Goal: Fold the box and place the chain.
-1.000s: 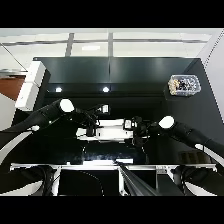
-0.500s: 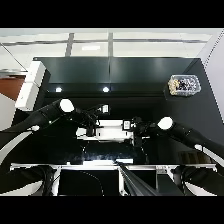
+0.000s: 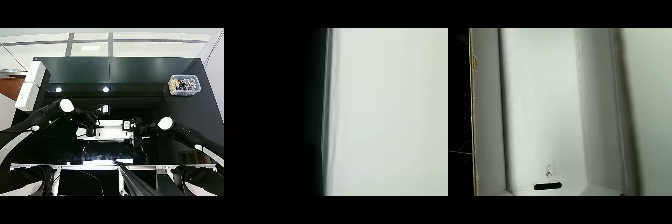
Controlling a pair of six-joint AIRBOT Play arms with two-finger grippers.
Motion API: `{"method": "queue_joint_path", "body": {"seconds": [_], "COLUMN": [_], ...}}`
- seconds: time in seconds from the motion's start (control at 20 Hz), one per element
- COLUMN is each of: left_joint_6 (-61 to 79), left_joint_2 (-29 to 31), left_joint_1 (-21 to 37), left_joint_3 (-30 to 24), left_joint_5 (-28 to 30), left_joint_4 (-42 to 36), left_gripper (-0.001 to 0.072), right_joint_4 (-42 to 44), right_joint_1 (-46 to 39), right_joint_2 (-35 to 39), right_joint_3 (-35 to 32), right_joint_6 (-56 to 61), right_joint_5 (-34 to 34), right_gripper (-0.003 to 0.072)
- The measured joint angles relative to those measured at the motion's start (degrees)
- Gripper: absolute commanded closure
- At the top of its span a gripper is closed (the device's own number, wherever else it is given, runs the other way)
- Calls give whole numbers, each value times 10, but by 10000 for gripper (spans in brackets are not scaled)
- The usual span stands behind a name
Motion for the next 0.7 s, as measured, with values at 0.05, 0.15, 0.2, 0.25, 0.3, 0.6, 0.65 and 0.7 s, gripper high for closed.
{"method": "queue_joint_path", "body": {"seconds": [0.05,0.15,0.2,0.25,0.3,0.6,0.65,0.7], "left_joint_6": [1,-1,-1,-2,-2,-74,-103,-134], "left_joint_2": [0,0,0,0,2,58,75,92], "left_joint_1": [0,0,0,0,0,1,1,1], "left_joint_3": [0,0,0,0,1,4,4,4], "left_joint_5": [-1,3,7,7,7,-6,-18,-33], "left_joint_4": [0,0,0,0,0,64,87,108], "left_gripper": [675,450,296,204,147,13,14,15], "right_joint_4": [-1,0,0,0,0,3,3,3], "right_joint_1": [0,0,0,0,0,0,0,0], "right_joint_2": [0,0,0,0,0,0,0,0], "right_joint_3": [0,0,0,0,0,0,0,0], "right_joint_6": [0,0,0,0,0,11,13,13], "right_joint_5": [0,-1,-2,-2,-2,-15,-16,-17], "right_gripper": [161,161,161,161,161,161,161,161]}}
